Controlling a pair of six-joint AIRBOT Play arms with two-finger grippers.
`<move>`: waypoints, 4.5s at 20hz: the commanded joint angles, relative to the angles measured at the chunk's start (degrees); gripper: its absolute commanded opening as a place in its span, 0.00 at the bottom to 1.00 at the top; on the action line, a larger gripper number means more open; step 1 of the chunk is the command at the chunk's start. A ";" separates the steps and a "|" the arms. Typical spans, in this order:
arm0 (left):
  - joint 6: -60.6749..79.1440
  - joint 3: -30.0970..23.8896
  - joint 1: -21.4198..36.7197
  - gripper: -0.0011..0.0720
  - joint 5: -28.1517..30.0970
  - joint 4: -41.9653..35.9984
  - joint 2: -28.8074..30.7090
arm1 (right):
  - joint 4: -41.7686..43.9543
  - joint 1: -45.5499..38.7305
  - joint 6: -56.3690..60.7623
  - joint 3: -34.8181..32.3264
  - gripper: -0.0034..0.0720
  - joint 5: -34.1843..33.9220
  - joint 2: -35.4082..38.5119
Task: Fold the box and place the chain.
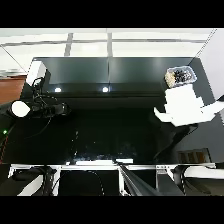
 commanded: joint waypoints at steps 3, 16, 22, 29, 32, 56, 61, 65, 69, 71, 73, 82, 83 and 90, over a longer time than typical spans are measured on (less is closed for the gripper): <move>0.74 0.02 -1.73 0.98 0.04 -1.16 0.00 | 9.70 5.73 0.20 -31.19 0.06 -14.56 31.23; 28.57 11.19 -7.56 0.98 -9.46 -37.05 -19.80 | 29.90 46.53 10.29 -65.53 0.06 -44.65 50.82; 29.24 15.82 -7.56 0.98 -12.35 -37.38 -30.12 | 29.97 52.37 10.27 -65.53 0.06 -48.17 44.02; 42.82 15.82 -8.85 0.98 -26.49 -46.56 -36.70 | 30.32 53.62 10.27 -65.53 0.06 -52.57 43.67; 44.74 17.49 -11.63 0.95 -27.74 -47.82 -40.41 | 30.32 53.62 10.27 -65.53 0.06 -52.54 43.65; 48.63 32.20 -17.00 0.04 -38.47 -31.30 -42.77 | 6.29 55.12 3.91 -49.31 0.99 -27.26 43.67; 77.59 12.90 -21.42 0.05 -7.28 -31.23 -23.54 | 0.37 55.12 3.23 -46.75 0.98 -25.31 43.67; 87.95 12.13 -22.14 0.05 -5.31 -31.06 -24.94 | 9.22 56.83 -7.78 -48.39 0.98 -33.38 43.65; 87.95 12.13 -22.14 0.05 -1.62 -31.10 -27.52 | 9.16 62.51 -35.06 -53.29 0.98 -38.49 43.65; 87.95 12.13 -22.10 0.05 -1.49 -31.10 -27.69 | 9.16 65.18 -44.96 -55.82 0.98 -38.40 43.43; 87.95 12.13 -22.10 0.05 -1.53 -31.08 -27.69 | 9.22 66.99 -45.53 -57.07 0.98 -37.92 41.88; 87.93 12.13 -22.10 0.05 -1.66 -31.10 -27.69 | 13.68 77.81 -49.37 -57.35 0.98 -50.16 30.67; 87.93 12.13 -22.10 0.05 -1.66 -31.10 -27.69 | 14.99 78.31 -49.37 -57.35 0.98 -51.65 29.77; 87.93 12.15 -22.10 0.05 -3.21 -31.08 -27.69 | 12.13 79.25 -49.24 -52.98 0.98 -57.77 29.31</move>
